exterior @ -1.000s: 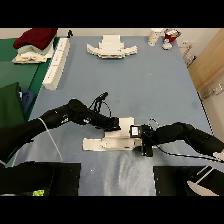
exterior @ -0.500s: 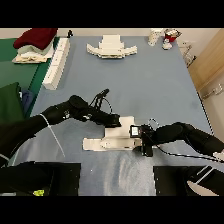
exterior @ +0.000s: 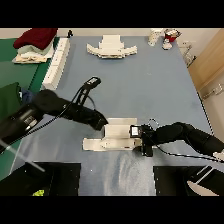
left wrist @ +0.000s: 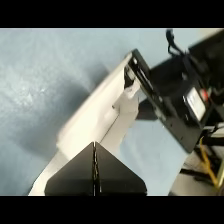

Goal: Fold the box.

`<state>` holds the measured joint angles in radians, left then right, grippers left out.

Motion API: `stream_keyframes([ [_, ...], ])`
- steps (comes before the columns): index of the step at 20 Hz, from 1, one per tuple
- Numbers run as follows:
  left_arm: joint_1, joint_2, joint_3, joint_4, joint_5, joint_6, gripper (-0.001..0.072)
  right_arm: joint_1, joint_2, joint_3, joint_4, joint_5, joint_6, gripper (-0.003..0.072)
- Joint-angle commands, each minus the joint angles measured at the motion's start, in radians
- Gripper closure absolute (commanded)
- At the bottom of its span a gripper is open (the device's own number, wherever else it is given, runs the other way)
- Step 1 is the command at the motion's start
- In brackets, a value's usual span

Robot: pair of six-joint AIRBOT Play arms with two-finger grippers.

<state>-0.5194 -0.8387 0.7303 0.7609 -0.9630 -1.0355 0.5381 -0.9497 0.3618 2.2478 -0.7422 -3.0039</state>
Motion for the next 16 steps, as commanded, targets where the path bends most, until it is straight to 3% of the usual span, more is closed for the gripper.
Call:
stream_keyframes([
  [1,0.001,0.244,-0.109,0.113,-0.089,0.089,0.0700,0.000,0.000,0.000,0.000,0.000,0.000,0.0215],
  [5,0.002,0.437,-0.277,0.116,-0.075,0.359,0.0679,0.000,0.000,0.000,0.000,0.000,0.000,0.0214],
  [7,0.002,0.451,-0.309,0.116,-0.060,0.418,0.0094,0.000,0.000,0.000,0.000,0.000,0.000,0.0215],
  [12,0.002,0.401,-0.320,0.122,-0.004,0.637,0.0096,0.000,0.000,0.000,0.000,0.000,0.000,0.0214],
  [16,0.002,0.254,-0.341,0.118,0.101,0.716,0.0096,0.000,0.000,0.000,0.000,0.000,0.000,0.0215],
])
